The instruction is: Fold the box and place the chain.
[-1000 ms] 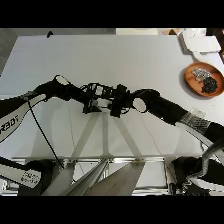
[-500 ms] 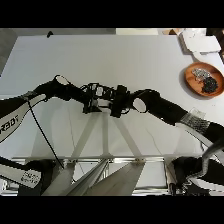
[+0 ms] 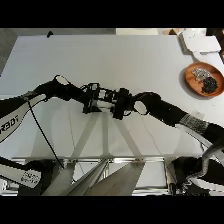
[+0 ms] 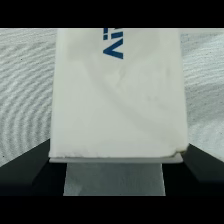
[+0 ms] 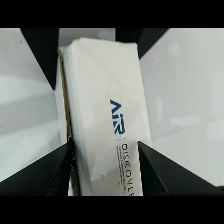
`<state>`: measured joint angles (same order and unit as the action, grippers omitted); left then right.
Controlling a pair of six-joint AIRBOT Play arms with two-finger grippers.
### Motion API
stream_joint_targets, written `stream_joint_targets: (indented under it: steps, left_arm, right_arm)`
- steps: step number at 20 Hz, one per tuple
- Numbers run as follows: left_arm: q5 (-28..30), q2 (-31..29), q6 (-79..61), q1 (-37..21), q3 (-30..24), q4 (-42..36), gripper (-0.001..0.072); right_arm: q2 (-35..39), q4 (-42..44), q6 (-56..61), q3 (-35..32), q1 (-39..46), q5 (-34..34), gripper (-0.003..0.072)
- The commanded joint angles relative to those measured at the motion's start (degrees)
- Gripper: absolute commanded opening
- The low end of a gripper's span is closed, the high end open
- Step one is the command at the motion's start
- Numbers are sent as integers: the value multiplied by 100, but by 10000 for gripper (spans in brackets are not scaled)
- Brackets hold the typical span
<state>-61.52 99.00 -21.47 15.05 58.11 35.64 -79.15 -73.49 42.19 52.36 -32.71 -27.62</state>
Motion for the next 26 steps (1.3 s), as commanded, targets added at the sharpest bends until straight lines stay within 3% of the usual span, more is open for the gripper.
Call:
stream_joint_targets:
  steps: [1,6,10,11,14,20,26]
  left_arm:
    - [0,2,7,-2,0,-2,225]
    - [0,2,7,-2,0,-2,225]
    - [0,2,7,-2,0,-2,225]
    - [0,2,7,-2,0,-2,225]
    - [0,2,7,-2,0,-2,225]
    - [0,2,7,0,0,-2,225]
    - [0,2,7,-2,0,-2,225]
  right_arm:
    - [74,22,-7,-9,-7,24,455]
    - [413,26,72,-9,-7,-9,455]
    - [682,61,1180,-9,0,-7,449]
    - [688,179,1550,-9,24,9,396]
    - [623,1377,2000,-9,302,122,24]
    - [33,3202,2096,-9,667,103,7]
    - [-520,3381,2092,-11,664,-190,6]
